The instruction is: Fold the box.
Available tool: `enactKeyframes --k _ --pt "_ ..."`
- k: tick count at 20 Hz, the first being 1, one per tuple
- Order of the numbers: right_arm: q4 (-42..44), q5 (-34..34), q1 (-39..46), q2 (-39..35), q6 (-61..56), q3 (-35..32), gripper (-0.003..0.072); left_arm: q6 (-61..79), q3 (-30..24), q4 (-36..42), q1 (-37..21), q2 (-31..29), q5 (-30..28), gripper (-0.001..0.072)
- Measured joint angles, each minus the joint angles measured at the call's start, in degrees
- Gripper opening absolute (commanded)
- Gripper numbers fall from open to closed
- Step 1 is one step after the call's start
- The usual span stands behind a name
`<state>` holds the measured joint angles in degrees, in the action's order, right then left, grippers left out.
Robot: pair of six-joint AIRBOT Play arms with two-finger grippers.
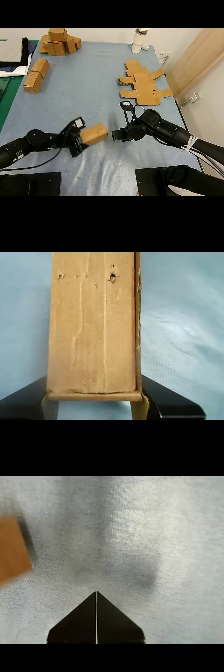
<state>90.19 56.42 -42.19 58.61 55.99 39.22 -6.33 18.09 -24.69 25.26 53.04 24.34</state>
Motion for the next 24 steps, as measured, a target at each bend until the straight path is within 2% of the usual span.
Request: enactKeyframes --k 3,12,14,16,19,24 --pt "-0.2 -0.3 0.0 0.0 -0.2 0.0 0.0005 -4.6 0.0 -0.1 -8.4 -0.8 -3.6 0.0484" --pt "-0.4 -0.5 0.1 0.0 -0.6 0.0 0.0005 -7.9 0.0 -0.4 -43.0 -1.3 -10.5 0.0484" --pt "-0.4 -0.5 0.1 0.0 -0.6 0.0 0.0005 -7.9 0.0 -0.7 -49.0 -1.3 -11.1 0.0484" --pt "-0.4 -0.5 0.1 0.0 -0.6 0.0 0.0006 -7.8 0.5 -0.8 -53.1 -0.9 -11.5 0.0484" --pt "-0.4 -0.5 0.1 0.0 -0.7 0.0 0.0006 -6.9 2.8 -1.5 -56.0 1.5 -11.4 0.0484" --pt "-0.4 -0.7 0.1 0.0 -0.7 0.0 0.0005 -6.5 11.1 -2.1 -57.4 10.2 -7.9 0.0484"
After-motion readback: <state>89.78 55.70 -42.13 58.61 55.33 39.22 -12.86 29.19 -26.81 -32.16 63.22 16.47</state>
